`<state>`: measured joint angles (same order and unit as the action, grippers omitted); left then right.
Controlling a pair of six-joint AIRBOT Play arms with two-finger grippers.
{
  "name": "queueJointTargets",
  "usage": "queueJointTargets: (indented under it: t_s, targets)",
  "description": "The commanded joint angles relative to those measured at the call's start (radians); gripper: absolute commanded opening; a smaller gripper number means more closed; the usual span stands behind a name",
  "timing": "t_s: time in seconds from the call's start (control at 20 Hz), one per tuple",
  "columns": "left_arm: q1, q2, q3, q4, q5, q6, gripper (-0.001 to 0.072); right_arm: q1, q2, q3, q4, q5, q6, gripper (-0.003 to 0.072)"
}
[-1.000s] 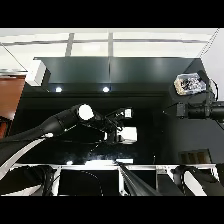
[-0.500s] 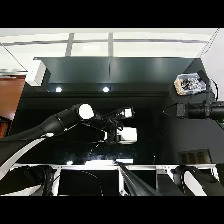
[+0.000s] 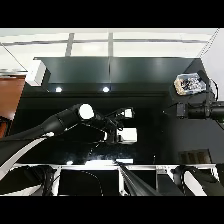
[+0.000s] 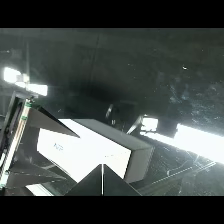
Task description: Fold the box and place the chain.
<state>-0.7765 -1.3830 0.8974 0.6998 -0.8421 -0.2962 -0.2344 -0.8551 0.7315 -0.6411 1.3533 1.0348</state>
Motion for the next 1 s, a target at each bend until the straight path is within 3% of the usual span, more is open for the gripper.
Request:
queueJointTargets:
  t_s: [0.0,0.7,0.95]
  targets:
    - [-0.002,-0.020,0.000,0.000,-0.034,-0.001,0.0697,0.000,0.001,0.001,0.000,0.000,0.000,0.0016]
    - [-0.023,-0.023,0.000,0.056,-0.021,0.006,0.0715,0.000,0.001,0.000,0.000,-0.004,0.000,0.0016]
    - [-0.085,-0.042,-0.001,0.146,0.091,0.027,0.0715,0.000,0.001,0.000,0.000,-0.005,0.000,0.0016]
